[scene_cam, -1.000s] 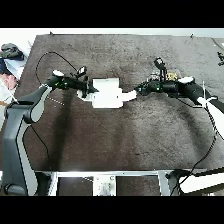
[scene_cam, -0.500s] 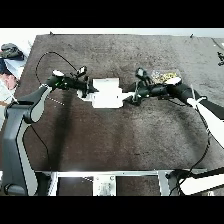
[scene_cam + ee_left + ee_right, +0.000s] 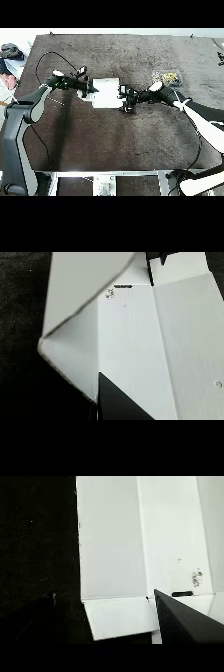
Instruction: Fold the box and place the chain.
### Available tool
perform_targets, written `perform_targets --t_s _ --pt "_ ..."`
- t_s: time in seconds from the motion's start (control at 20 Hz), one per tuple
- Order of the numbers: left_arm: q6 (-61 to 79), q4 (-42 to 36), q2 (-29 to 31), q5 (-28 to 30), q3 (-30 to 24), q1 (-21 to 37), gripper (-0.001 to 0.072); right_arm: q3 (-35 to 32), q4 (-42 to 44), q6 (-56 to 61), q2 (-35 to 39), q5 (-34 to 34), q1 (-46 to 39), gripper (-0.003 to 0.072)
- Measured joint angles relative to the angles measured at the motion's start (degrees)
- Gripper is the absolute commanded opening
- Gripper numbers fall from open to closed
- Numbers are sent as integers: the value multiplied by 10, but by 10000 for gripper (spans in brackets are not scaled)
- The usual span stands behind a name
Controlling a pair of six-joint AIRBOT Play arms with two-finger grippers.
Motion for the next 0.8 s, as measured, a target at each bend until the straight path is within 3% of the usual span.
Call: perform_targets --t_s 0.35,0.8 --pt "0 0 0 0 0 0 12 0 24 -1 -11 -76 14 713" --pt "0 0 0 0 0 0 12 30 47 8 3 -107 3 713"
